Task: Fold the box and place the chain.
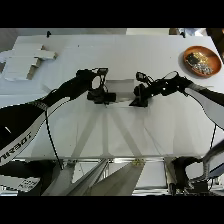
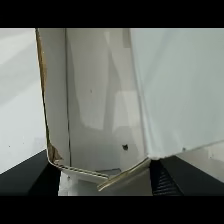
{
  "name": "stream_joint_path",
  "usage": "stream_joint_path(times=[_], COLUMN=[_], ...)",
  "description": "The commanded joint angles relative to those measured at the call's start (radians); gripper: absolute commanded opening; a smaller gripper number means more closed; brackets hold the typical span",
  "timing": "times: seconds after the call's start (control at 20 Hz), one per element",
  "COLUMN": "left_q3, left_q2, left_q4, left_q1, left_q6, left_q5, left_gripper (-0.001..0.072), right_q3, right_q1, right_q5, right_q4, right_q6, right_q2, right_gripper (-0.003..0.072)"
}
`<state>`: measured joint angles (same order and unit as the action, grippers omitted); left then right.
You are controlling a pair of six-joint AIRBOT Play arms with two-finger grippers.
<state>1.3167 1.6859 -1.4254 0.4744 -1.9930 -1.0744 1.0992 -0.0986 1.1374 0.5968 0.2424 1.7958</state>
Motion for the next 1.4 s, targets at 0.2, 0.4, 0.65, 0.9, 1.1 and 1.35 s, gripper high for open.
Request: stream_joint_path(times=[0.2, 0.4, 0.65, 0.9, 1.1, 1.35], left_q3=[0.049, 0.049, 0.049, 0.049, 0.051, 0.114], left_q2=[0.005, 0.039, 0.050, 0.047, 0.021, 0.001], left_q4=[0.146, 0.151, 0.164, 0.188, 0.196, 0.126], left_q1=[0.001, 0.001, 0.006, 0.006, -0.003, -0.027], left_q6=[0.023, 0.039, 0.060, 0.055, 0.060, 0.061], left_q5=[0.089, 0.017, 0.024, 0.026, 0.028, -0.058], left_gripper=[0.0110, 0.0075, 0.0012, 0.0445, 0.0446, 0.0446], right_q3=[0.001, 0.001, 0.001, 0.001, 0.001, 0.001], right_q1=[0.000, 0.000, 0.000, 0.000, 0.000, 0.000], right_q5=[-0.001, -0.001, -0.001, -0.001, -0.001, -0.001], right_q4=[0.002, 0.002, 0.002, 0.002, 0.002, 0.002], right_q6=[0.001, 0.001, 0.001, 0.001, 0.001, 0.001], right_q2=[-0.001, -0.001, -0.001, -0.001, -0.001, -0.001], right_gripper=[0.0455, 0.0455, 0.0455, 0.0455, 0.0455, 0.0455])
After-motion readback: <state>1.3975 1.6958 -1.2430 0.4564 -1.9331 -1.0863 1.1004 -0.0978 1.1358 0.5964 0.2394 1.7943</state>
